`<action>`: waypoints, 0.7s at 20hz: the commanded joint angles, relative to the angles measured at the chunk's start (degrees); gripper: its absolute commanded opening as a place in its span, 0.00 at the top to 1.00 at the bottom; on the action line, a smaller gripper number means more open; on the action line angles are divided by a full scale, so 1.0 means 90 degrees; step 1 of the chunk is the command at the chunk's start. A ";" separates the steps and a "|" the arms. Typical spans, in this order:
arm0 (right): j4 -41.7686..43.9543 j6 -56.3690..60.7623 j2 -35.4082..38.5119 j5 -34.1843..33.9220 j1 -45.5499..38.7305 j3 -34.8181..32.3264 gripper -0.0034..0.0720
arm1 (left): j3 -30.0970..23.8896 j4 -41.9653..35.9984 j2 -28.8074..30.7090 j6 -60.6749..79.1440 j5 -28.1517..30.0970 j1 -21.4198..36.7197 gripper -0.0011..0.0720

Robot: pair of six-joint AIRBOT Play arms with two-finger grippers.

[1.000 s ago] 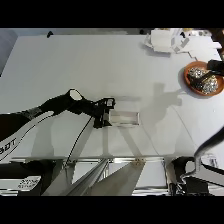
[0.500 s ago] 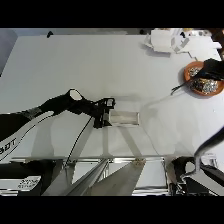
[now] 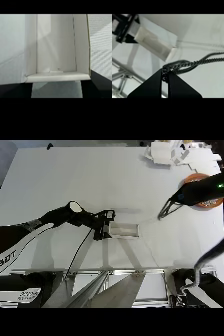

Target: Fold the box and place the chain.

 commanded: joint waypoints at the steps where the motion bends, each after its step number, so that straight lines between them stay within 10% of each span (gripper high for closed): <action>1: -0.0083 0.0364 0.0100 -0.0459 0.1124 -0.0063 0.93 | 0.0002 0.0000 0.0002 0.0002 0.0002 0.0005 0.75; 14: -0.0687 0.1132 -0.0340 -0.3441 0.3390 -0.1766 0.93 | 0.0002 0.0000 0.0002 0.0002 0.0005 0.0005 0.75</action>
